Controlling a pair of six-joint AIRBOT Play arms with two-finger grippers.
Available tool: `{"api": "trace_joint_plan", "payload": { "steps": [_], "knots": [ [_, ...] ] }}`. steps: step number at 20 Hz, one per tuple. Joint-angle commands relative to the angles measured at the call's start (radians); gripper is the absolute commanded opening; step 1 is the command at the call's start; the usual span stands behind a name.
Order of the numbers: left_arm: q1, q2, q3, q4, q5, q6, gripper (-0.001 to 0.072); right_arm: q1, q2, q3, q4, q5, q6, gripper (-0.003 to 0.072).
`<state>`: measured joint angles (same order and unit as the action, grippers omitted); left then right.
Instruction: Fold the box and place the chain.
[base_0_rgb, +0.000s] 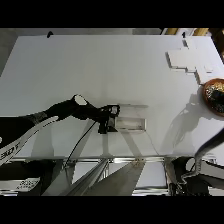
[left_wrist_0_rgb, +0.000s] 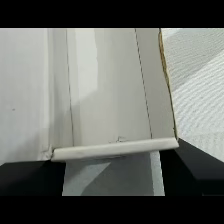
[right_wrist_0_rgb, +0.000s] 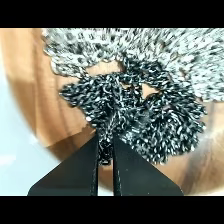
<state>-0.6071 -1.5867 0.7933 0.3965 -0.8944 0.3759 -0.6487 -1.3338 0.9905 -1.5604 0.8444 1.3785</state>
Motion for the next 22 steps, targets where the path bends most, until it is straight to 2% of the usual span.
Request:
{"api": "trace_joint_plan", "payload": {
  "steps": [1,7,14,22],
  "knots": [
    [0.001,0.000,0.001,0.000,0.000,0.000,0.0034,-0.001,0.122,0.001,0.116,0.064,-0.040,0.0023],
    [0.001,0.000,0.001,0.000,0.000,0.000,0.0034,0.002,0.323,0.000,0.436,0.288,-0.224,0.0023],
    [0.001,0.000,0.001,0.000,0.000,0.000,0.0034,0.224,0.499,0.000,0.425,0.463,-0.264,0.0023],
    [0.001,0.001,0.001,0.000,0.000,0.000,0.0034,0.437,0.638,0.000,0.406,0.582,-0.266,0.0023]
  ]
}}
